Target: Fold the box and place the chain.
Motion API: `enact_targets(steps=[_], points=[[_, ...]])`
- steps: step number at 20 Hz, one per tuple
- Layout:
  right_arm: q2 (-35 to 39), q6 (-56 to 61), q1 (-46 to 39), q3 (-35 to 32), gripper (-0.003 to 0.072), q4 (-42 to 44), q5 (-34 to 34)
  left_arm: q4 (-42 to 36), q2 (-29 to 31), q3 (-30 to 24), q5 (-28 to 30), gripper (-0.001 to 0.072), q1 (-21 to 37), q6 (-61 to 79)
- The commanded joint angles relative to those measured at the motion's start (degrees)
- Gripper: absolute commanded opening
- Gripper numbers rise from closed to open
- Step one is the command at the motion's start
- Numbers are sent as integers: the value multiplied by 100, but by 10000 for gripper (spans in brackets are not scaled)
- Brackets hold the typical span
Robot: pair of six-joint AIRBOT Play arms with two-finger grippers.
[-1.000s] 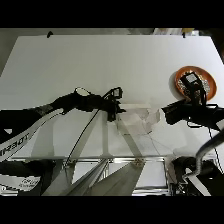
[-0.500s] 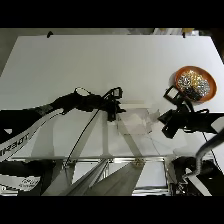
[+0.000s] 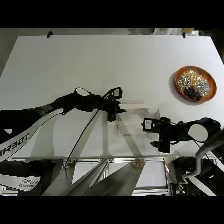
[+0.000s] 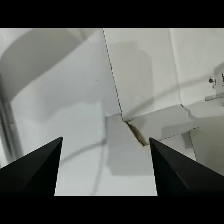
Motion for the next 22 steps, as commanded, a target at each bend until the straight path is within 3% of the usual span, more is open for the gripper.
enact_targets(steps=[1,2,5,10,17,22], points=[[-13,-151,439,-398,624,-461,-1034,2,-4,0,-2,8,-2,0],[-11,-149,546,-496,680,-487,-1429,2,-4,0,0,8,-2,0],[-59,-149,636,-737,684,-649,-2350,2,-4,0,0,8,-2,0],[-424,-151,636,-748,684,-896,-2935,2,-4,0,-2,8,-2,0],[-511,-603,317,-249,681,-837,-2767,2,-4,0,-2,8,-2,0],[-540,-1534,-455,138,680,-61,-1996,2,-4,0,-2,8,-2,0]])
